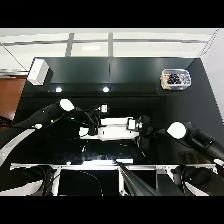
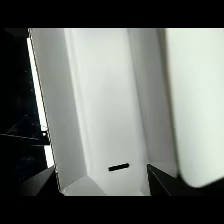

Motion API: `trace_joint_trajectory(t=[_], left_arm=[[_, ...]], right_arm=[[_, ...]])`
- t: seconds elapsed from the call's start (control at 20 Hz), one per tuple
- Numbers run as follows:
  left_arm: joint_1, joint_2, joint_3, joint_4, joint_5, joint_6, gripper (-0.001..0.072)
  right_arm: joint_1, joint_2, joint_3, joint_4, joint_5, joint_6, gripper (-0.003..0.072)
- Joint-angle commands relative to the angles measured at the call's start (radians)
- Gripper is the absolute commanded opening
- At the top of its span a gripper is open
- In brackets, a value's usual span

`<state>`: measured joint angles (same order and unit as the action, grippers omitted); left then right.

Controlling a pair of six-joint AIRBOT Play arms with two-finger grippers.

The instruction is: Fold the box and place the chain.

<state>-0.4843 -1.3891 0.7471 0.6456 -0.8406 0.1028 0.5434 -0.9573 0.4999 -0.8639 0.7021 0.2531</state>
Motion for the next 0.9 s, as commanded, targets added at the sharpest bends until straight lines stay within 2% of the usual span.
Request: trace_joint_trajectory(t=[0.0, 0.15, 0.25, 0.7, 0.85], left_arm=[[0.000, 0.000, 0.000, 0.000, -0.002, 0.002, 0.0023], [0.000, 0.000, 0.000, 0.000, -0.003, 0.002, 0.0023], [-0.001, 0.000, 0.000, 0.000, -0.002, 0.002, 0.0023], [-0.001, 0.002, 0.001, 0.001, -0.002, 0.003, 0.0022], [-0.001, 0.002, 0.001, 0.001, -0.002, 0.003, 0.0023]], right_arm=[[-0.058, 0.001, 0.035, -0.005, 0.018, 0.010, 0.0632], [-0.060, -0.002, 0.035, 0.077, 0.011, -0.079, 0.0632], [-0.064, -0.014, 0.035, 0.082, -0.015, -0.090, 0.0632], [-0.113, -0.063, 0.034, 0.158, -0.002, -0.150, 0.0632], [-0.113, -0.095, 0.034, 0.270, 0.039, -0.273, 0.0631]])
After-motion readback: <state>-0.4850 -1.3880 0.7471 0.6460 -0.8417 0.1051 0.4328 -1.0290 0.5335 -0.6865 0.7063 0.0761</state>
